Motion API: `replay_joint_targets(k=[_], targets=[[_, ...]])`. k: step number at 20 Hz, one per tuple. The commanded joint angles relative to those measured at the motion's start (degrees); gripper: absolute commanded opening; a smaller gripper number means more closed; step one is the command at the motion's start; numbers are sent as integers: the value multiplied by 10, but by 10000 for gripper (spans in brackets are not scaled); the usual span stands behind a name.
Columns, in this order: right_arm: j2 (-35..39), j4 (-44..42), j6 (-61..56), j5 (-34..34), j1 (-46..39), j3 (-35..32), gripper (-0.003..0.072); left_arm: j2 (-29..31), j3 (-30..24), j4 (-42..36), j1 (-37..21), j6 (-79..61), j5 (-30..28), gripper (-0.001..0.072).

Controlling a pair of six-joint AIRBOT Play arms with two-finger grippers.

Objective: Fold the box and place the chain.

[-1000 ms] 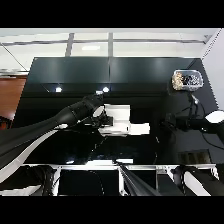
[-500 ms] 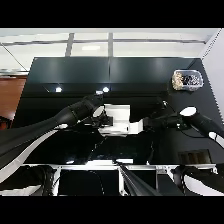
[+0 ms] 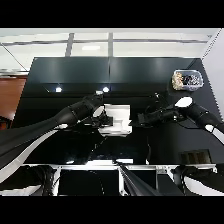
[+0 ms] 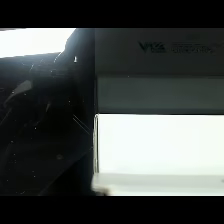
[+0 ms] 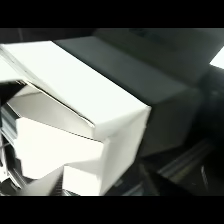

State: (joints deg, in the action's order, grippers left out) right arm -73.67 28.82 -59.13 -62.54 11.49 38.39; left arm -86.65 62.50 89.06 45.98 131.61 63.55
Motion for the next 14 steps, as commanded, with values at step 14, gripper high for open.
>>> replay_joint_targets(k=[14], targets=[[-13,436,-483,75,240,149,369,0,0,0,0,0,0,28]])
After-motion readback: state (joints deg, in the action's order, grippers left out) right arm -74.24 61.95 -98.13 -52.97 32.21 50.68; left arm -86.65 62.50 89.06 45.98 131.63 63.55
